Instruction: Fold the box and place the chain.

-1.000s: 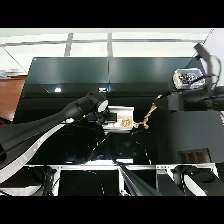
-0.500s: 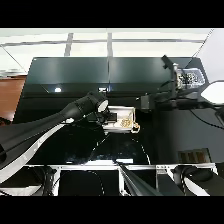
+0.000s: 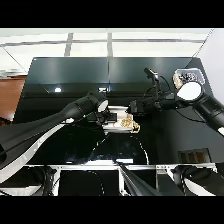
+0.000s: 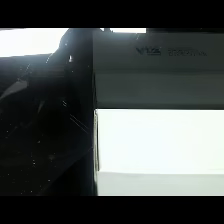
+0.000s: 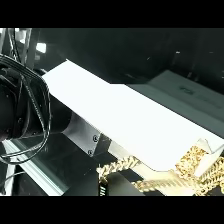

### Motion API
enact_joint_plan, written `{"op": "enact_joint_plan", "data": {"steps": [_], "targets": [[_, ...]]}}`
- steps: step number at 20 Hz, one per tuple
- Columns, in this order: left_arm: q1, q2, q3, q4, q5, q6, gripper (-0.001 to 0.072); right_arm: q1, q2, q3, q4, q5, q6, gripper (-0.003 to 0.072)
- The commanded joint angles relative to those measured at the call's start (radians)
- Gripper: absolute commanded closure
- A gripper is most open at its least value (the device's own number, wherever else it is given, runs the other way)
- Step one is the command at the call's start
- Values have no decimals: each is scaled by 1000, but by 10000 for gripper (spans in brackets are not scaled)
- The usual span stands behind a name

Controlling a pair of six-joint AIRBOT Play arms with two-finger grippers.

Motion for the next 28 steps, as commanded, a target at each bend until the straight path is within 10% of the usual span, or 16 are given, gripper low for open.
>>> {"op": "enact_joint_plan", "data": {"steps": [1,2,4,11,13,18,28], "targets": [[0,0,1,0,3,0,680,15,-11,-1,-5,-9,0,653],[0,0,1,0,3,0,681,15,-11,0,-6,-12,4,648],[0,0,1,1,3,0,681,2,-11,0,-8,-4,14,318],[0,0,1,0,0,0,681,-163,74,-60,-249,189,-162,293],[0,0,1,0,0,0,681,-158,80,-155,-254,141,-284,6],[0,0,1,0,0,0,681,-111,77,-374,-253,-210,-1139,9],[0,0,1,0,-3,0,681,-128,-63,-373,53,-233,-1558,-30]]}}
